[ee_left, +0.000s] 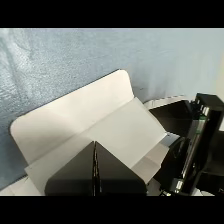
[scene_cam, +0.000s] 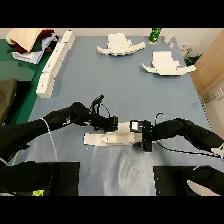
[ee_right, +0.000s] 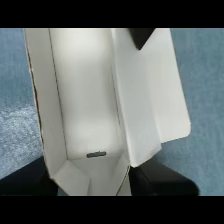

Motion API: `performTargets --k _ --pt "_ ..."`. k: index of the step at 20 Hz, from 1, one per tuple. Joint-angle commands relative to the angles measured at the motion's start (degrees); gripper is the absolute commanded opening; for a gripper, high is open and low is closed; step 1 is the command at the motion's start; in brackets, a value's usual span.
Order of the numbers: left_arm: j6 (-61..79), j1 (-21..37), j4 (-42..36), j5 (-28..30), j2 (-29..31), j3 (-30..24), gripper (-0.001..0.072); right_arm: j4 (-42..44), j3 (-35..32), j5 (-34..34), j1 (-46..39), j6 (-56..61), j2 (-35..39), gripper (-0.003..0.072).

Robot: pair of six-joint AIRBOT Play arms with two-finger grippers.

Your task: Fold the box.

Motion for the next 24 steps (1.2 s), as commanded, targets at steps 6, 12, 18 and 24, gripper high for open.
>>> performTargets --k 6,12,18,24 --pt "6.62 5.18 5.07 -4.94 7.78 5.33 0.0015 0.02 0.02 0.11 -0.02 0.02 -0.02 0.0518" --pt "7.45 10.69 19.63 -19.34 24.52 4.0 0.0014 0.02 0.02 0.11 -0.02 0.02 -0.02 0.0519" --pt "25.79 7.89 21.75 -19.93 36.54 -3.85 0.0015 0.02 0.02 0.11 -0.02 0.02 -0.02 0.0518" --pt "52.94 9.01 20.83 -15.34 36.3 -9.38 0.0686 -0.02 0.02 0.11 -0.02 0.02 -0.02 0.0519"
